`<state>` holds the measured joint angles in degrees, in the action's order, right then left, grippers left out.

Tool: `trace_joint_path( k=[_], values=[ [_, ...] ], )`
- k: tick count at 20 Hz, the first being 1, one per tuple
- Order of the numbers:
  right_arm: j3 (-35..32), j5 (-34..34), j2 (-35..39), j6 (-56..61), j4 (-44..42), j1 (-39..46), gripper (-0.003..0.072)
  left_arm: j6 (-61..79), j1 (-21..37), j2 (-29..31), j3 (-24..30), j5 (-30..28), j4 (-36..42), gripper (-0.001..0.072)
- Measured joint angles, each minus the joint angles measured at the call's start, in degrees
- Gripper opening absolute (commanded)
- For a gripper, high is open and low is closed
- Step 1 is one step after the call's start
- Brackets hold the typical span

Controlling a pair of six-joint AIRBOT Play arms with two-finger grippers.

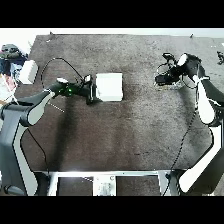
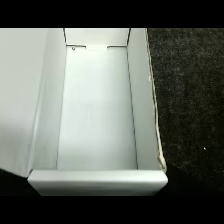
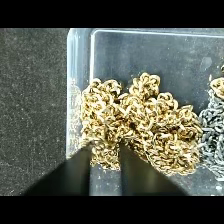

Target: Fold the box and place the chain.

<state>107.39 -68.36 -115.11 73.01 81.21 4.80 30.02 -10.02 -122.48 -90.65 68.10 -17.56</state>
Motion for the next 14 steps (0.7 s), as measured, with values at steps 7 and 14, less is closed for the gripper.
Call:
trace_joint_path(
  k=[7, 14],
  values=[
    [-0.02, 0.46, 2.25, 0.02, 1.11, -0.07, 0.0014, 0.00, 0.00, 0.00, 0.00, 0.00, 0.00, 0.0466],
    [-0.04, -1.40, 12.35, 0.17, 0.72, -0.76, 0.0013, 0.00, 0.00, 0.00, 0.00, 0.00, 0.02, 0.0466]
  ],
)
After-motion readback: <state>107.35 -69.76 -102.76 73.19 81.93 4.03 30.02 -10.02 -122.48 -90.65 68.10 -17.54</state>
